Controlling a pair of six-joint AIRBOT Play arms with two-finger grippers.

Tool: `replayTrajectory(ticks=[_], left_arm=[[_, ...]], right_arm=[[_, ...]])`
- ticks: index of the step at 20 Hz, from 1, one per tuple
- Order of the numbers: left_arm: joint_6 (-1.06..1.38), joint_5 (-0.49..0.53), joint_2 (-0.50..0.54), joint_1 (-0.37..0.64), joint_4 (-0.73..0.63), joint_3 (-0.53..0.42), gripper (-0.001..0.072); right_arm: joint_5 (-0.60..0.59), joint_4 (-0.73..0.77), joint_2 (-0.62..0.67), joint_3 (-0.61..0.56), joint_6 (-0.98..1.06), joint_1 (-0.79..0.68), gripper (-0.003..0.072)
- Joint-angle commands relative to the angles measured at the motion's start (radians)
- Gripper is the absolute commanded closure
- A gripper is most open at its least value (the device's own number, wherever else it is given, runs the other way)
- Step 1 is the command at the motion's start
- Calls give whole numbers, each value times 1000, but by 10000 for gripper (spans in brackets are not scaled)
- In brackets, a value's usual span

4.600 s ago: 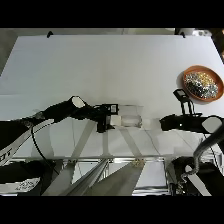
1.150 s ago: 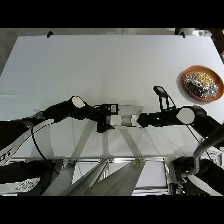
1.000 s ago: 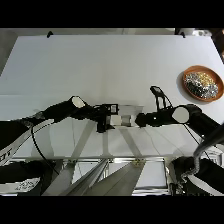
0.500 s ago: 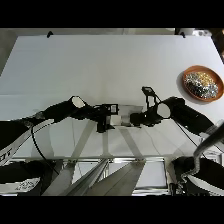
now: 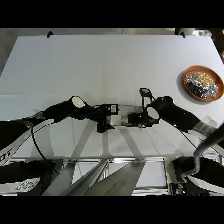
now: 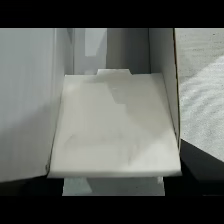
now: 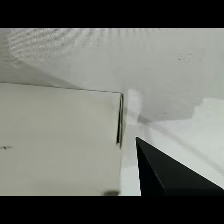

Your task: Fold the box and place the chain.

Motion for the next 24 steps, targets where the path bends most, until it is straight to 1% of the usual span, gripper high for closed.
replayTrajectory(ticks=[1, 2, 4, 6, 7, 8, 10, 11, 12, 13, 14, 16, 17, 18, 20, 21, 24], left_arm=[[0, 0, 0, 0, 0, 0, 322], [0, 0, 0, 0, 0, 0, 322], [0, 0, 0, 0, 0, 0, 322], [0, 0, 0, 0, 0, 0, 322], [0, 0, 0, 0, 0, 0, 322], [0, 0, 0, 0, 0, 0, 322], [0, 0, 0, 0, 0, 0, 322], [0, 0, 0, 0, 0, 0, 322], [0, 0, 0, 0, 0, 0, 322], [0, 0, 0, 0, 0, 0, 322], [0, 0, 0, 0, 0, 0, 322], [0, 0, 1, 0, 4, 0, 322], [0, 0, 1, 0, 3, 0, 322], [0, 0, 1, 0, 4, 0, 322], [0, 0, 1, 0, 4, 0, 322], [0, 0, 1, 0, 4, 0, 322], [0, 0, 1, 0, 4, 0, 322]], right_arm=[[-14, -14, -27, 12, 23, 23, 319], [-14, -18, -27, 12, 23, 23, 359], [-14, -28, -27, 12, 24, 23, 470], [-14, -29, -30, 12, 24, 23, 543], [-14, -29, -34, 12, 23, 23, 639], [-13, -29, -39, 12, 23, 23, 671], [-10, -28, -50, 12, 23, 27, 672], [-10, -28, -54, 12, 23, 30, 668], [-11, -28, -56, 12, 23, 35, 581], [-21, -28, -56, 12, 23, 40, 371], [-28, -27, -56, 12, 23, 43, 277], [-37, -27, -56, 12, 23, 44, 286], [-35, -28, -56, 12, 23, 44, 356], [-35, -28, -56, 12, 23, 44, 467], [-36, -28, -56, 12, 23, 44, 591], [-35, -27, -56, 12, 23, 44, 672], [-35, -27, -56, 12, 19, 44, 671]])
